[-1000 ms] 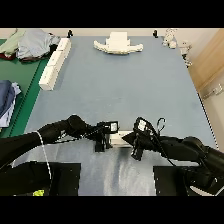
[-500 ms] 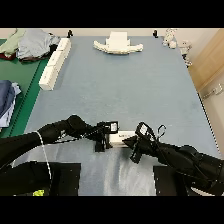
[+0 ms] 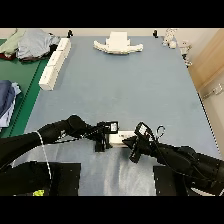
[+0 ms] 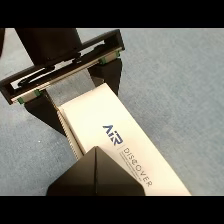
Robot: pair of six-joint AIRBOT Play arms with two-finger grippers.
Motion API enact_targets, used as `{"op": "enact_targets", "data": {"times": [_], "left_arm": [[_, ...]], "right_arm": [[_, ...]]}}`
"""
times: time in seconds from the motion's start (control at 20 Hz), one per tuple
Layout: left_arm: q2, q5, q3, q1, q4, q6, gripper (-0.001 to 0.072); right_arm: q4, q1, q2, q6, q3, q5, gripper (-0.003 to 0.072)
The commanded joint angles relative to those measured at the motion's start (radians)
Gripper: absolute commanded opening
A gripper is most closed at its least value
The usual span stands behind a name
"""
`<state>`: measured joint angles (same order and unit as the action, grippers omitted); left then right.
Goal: Fold the box.
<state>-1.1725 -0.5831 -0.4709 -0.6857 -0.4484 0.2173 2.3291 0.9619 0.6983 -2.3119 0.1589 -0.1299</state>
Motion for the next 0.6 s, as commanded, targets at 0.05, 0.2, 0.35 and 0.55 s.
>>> {"op": "enact_targets", "data": {"times": [0.05,0.2,0.35,0.55], "left_arm": [[0.000,0.000,0.000,0.000,0.000,0.000,0.0522],[0.000,0.000,0.000,0.000,0.000,0.000,0.0522],[0.000,0.000,0.000,0.000,0.000,0.000,0.0522],[0.000,0.000,0.000,0.000,0.000,0.000,0.0522]], "right_arm": [[-0.010,0.000,-0.063,0.001,0.002,0.029,0.0004],[-0.037,-0.003,-0.131,0.000,0.017,0.056,0.0004],[-0.055,-0.016,-0.142,0.000,0.041,0.060,0.0004],[-0.225,-0.076,-0.098,0.000,0.101,-0.001,0.0004]]}}
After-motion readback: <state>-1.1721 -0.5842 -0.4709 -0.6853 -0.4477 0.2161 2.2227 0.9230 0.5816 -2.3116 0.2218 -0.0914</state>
